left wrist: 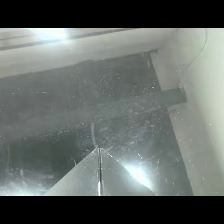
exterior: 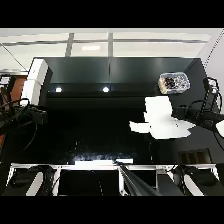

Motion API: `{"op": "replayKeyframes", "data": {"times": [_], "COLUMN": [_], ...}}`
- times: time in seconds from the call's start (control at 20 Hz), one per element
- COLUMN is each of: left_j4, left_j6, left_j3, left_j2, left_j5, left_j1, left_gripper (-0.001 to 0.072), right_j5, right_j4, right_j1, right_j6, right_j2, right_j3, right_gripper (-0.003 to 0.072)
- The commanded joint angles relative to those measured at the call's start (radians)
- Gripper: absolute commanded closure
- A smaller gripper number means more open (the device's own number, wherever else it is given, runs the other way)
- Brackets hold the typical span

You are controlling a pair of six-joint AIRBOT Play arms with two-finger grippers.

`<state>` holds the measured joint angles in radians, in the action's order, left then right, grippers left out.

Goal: Fold the box and place the chain.

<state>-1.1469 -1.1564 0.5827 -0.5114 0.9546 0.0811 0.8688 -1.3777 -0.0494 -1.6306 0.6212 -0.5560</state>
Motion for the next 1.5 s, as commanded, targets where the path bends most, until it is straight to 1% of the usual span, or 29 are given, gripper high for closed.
{"op": "replayKeyframes", "data": {"times": [0.0,0.1,0.15,0.2,0.25,0.3,0.35,0.4,0.45,0.5,0.55,0.6,0.65,0.8,0.9,1.0,1.1,1.2,1.25,1.3,1.45], "left_j4": [0.013,0.043,0.042,0.040,0.042,0.058,0.072,0.084,0.087,0.089,0.090,0.091,0.094,0.112,0.111,0.111,0.112,0.112,0.112,0.112,0.112], "left_j6": [-0.001,0.000,0.000,0.000,-0.002,-0.006,-0.005,-0.004,-0.004,-0.004,-0.005,-0.005,-0.005,-0.004,-0.004,-0.003,-0.003,-0.003,-0.003,-0.003,-0.003], "left_j3": [-0.001,-0.001,-0.004,-0.008,-0.009,-0.009,-0.009,-0.009,-0.009,-0.009,-0.009,-0.009,-0.009,-0.009,-0.009,-0.009,-0.009,-0.009,-0.009,-0.009,-0.009], "left_j2": [0.001,0.001,0.001,-0.001,-0.006,-0.011,-0.013,-0.014,-0.014,-0.016,-0.018,-0.021,-0.025,-0.047,-0.066,-0.087,-0.101,-0.107,-0.107,-0.107,-0.107], "left_j5": [-0.066,-0.075,-0.094,-0.113,-0.119,-0.122,-0.121,-0.116,-0.113,-0.109,-0.105,-0.102,-0.098,-0.077,-0.063,-0.051,-0.045,-0.038,-0.034,-0.034,-0.034], "left_j1": [-0.001,-0.001,-0.002,-0.002,-0.002,-0.002,-0.002,-0.002,-0.002,-0.002,-0.002,-0.002,-0.002,-0.002,-0.002,-0.002,-0.002,-0.002,-0.002,-0.002,-0.002], "left_gripper": [0.0680,0.0679,0.0667,0.0457,0.0063,-0.0004,-0.0004,-0.0005,-0.0004,-0.0005,-0.0004,-0.0005,-0.0004,-0.0004,-0.0004,-0.0004,-0.0004,-0.0004,-0.0004,-0.0004,-0.0004], "right_j5": [-0.039,-0.037,-0.040,-0.048,-0.047,-0.053,-0.063,-0.055,-0.025,0.016,0.047,0.079,0.120,0.288,0.410,0.492,0.505,0.505,0.509,0.515,0.542], "right_j4": [0.000,0.000,-0.004,-0.022,-0.035,-0.042,-0.083,-0.172,-0.278,-0.363,-0.386,-0.370,-0.313,-0.052,0.094,0.211,0.225,0.227,0.226,0.220,0.158], "right_j1": [-0.001,-0.001,-0.001,-0.001,-0.001,-0.001,0.002,0.022,0.064,0.134,0.213,0.295,0.377,0.554,0.624,0.662,0.665,0.661,0.660,0.660,0.660], "right_j6": [0.000,0.000,0.000,0.000,0.000,0.011,0.004,-0.058,-0.135,-0.161,-0.129,-0.057,0.041,0.341,0.437,0.499,0.512,0.558,0.578,0.589,0.594], "right_j2": [-0.001,-0.001,0.000,0.000,0.000,0.001,0.002,0.008,0.026,0.061,0.108,0.166,0.242,0.496,0.644,0.753,0.814,0.833,0.834,0.834,0.834], "right_j3": [0.000,0.000,0.000,0.000,0.000,0.000,0.000,-0.006,-0.024,-0.057,-0.099,-0.149,-0.208,-0.369,-0.449,-0.493,-0.511,-0.511,-0.511,-0.511,-0.511], "right_gripper": [0.0663,0.0662,0.0661,0.0539,0.0033,-0.0026,-0.0027,-0.0027,-0.0027,-0.0025,-0.0024,-0.0025,-0.0018,-0.0019,-0.0019,-0.0019,-0.0018,-0.0010,0.0145,0.0211,0.0213]}}
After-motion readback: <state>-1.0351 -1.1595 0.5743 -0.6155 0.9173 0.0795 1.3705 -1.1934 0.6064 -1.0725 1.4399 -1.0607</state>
